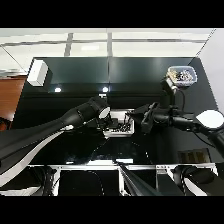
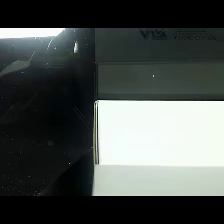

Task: Fold the box and place the chain.

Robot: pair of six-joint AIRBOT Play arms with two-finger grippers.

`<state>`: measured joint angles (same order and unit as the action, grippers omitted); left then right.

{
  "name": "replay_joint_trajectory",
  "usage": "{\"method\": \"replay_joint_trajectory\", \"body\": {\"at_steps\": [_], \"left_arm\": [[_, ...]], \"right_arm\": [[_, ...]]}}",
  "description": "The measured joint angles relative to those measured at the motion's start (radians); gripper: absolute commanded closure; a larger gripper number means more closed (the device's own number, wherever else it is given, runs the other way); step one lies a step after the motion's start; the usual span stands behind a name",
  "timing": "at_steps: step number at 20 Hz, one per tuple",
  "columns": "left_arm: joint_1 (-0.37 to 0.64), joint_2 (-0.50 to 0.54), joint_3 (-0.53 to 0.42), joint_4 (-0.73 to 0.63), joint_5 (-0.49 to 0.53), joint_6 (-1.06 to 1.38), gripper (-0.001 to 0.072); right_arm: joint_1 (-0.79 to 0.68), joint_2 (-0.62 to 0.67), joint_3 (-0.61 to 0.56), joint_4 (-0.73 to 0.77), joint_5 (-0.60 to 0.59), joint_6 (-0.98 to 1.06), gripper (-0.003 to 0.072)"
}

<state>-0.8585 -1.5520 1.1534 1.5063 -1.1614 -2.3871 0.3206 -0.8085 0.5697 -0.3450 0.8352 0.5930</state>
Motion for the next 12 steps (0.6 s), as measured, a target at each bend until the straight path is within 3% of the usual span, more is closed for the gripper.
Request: {"method": "replay_joint_trajectory", "body": {"at_steps": [5,12], "left_arm": [[0.000,0.000,0.000,0.000,0.000,0.000,0.0678],[0.000,-0.003,0.000,0.000,0.001,0.000,0.0665]], "right_arm": [[-0.043,-0.040,-0.003,-0.058,0.015,0.033,0.0310],[-0.267,-0.032,-0.004,-0.140,0.196,0.044,0.0310]]}}
